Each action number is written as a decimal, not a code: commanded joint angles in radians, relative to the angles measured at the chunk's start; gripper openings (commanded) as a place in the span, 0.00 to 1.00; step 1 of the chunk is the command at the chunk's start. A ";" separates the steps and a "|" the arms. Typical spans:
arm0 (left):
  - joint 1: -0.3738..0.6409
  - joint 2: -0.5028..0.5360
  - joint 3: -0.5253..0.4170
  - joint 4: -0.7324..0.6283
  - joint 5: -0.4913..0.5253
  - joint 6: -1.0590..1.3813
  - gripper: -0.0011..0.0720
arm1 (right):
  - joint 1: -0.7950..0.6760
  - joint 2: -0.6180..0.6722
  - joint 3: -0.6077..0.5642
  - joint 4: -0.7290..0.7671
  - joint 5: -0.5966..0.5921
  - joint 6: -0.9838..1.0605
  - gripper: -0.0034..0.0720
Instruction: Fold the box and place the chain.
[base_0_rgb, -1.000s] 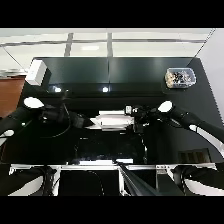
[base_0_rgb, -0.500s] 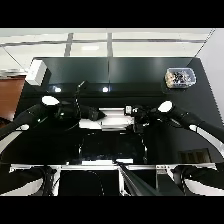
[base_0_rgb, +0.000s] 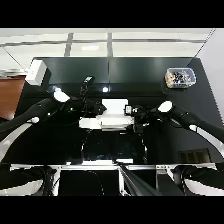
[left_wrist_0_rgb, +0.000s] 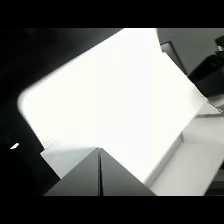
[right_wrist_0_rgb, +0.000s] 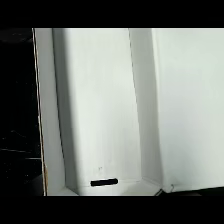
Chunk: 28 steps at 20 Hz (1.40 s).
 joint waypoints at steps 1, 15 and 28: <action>-0.004 -0.067 0.050 0.034 0.016 -0.010 0.05 | 0.001 0.000 0.000 0.001 -0.003 0.001 0.69; 0.043 -0.025 0.105 0.156 -0.068 -0.044 0.05 | 0.001 0.000 0.000 0.004 -0.006 0.004 0.69; 0.105 0.453 -0.275 0.290 -0.089 0.413 0.59 | 0.001 0.000 0.000 0.004 -0.006 0.004 0.69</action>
